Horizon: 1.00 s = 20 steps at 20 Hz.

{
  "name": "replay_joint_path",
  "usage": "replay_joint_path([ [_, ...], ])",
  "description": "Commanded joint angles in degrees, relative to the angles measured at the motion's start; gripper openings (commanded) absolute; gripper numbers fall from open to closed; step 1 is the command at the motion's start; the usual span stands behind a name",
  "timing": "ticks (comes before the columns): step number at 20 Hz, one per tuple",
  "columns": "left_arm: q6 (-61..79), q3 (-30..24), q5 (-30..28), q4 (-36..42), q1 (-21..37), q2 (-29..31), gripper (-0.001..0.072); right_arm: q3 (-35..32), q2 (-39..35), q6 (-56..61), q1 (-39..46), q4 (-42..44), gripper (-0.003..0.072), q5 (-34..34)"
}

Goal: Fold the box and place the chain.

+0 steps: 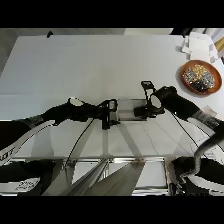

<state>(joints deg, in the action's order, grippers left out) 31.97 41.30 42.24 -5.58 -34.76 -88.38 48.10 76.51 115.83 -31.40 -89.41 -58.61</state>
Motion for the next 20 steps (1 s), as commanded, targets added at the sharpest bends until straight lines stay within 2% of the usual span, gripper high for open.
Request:
replay_joint_path([
  [1,-0.02,0.02,-0.02,-0.02,0.04,0.0,0.0031,0.0,0.66,0.33,0.02,-0.37,0.0138,-0.63],
  [2,-0.02,0.02,-0.02,0.0,0.04,0.0,0.0031,-0.02,0.9,0.28,-0.28,-0.39,0.0072,-0.81],
  [5,-0.02,0.02,-0.02,0.0,0.04,0.0,0.0031,-0.02,1.38,0.0,-1.22,-0.37,0.0013,-0.5],
  [10,-0.02,0.02,0.0,-0.02,0.02,0.0,0.0031,-0.02,1.62,-0.37,-1.4,-0.37,0.0021,-0.59],
  [12,-0.02,0.02,-0.02,-0.02,0.04,0.0,0.0031,-0.02,1.62,-0.35,-1.4,-0.42,0.0121,-0.55],
  [13,-0.02,0.02,-0.02,-0.02,0.02,0.0,0.0031,-0.02,1.62,-0.35,-1.4,-0.46,0.0125,-0.52],
  [16,-0.02,0.02,0.0,0.0,0.02,0.0,0.0031,-0.02,1.62,-0.35,-1.4,-0.85,0.0122,-0.55],
  [18,-0.02,0.02,-0.02,0.0,0.02,0.0,0.0031,-0.02,1.62,-0.37,-1.4,-0.83,0.0013,-0.57],
  [20,-0.02,0.02,-0.02,0.0,0.04,0.0,0.0031,-0.02,1.62,-0.37,-1.4,-0.83,0.0015,-0.59],
])
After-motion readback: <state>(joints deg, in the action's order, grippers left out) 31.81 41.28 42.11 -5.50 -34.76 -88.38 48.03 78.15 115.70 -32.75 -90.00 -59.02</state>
